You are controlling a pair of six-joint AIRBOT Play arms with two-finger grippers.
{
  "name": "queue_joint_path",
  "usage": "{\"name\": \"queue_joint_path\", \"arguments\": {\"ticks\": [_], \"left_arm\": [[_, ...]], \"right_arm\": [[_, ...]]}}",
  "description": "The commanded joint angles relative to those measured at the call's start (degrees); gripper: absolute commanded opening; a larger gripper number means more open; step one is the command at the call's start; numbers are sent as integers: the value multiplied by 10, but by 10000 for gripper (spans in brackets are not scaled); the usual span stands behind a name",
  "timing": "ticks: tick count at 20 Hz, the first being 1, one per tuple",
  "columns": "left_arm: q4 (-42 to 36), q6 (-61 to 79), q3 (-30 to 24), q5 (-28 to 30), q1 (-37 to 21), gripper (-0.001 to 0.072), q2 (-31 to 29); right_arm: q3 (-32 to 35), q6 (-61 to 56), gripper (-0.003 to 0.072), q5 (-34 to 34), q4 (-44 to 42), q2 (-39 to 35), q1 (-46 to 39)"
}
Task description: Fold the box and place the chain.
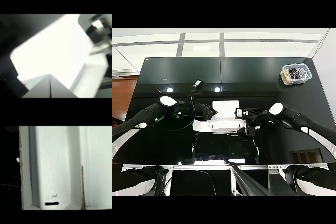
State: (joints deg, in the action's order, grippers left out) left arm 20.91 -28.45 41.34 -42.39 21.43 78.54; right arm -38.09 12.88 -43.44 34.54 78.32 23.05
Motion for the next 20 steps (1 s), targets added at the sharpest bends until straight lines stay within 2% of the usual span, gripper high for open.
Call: {"name": "queue_joint_path", "arguments": {"ticks": [1,4,6,10,13,15,17,18,19,20], "left_arm": [[41,-35,1,15,9,28,27],[47,-35,9,2,6,27,25],[68,-36,30,-38,-12,26,6],[94,-57,41,-91,-75,26,-106],[76,-31,1,-141,-94,30,-183],[57,84,-40,-229,-89,31,-187],[122,212,-70,-252,-78,32,-174],[167,259,-76,-246,-71,99,-170],[208,286,-77,-223,-60,344,-169],[227,298,-77,-184,-49,658,-169]], "right_arm": [[0,0,80,0,0,0,0],[0,0,79,0,0,0,0],[0,0,79,0,0,0,0],[0,0,79,0,0,0,0],[0,0,80,0,0,0,0],[0,0,80,0,0,0,0],[0,0,80,0,0,0,0],[0,0,79,0,0,0,0],[0,0,80,0,0,0,0],[0,0,79,0,0,0,0]]}}
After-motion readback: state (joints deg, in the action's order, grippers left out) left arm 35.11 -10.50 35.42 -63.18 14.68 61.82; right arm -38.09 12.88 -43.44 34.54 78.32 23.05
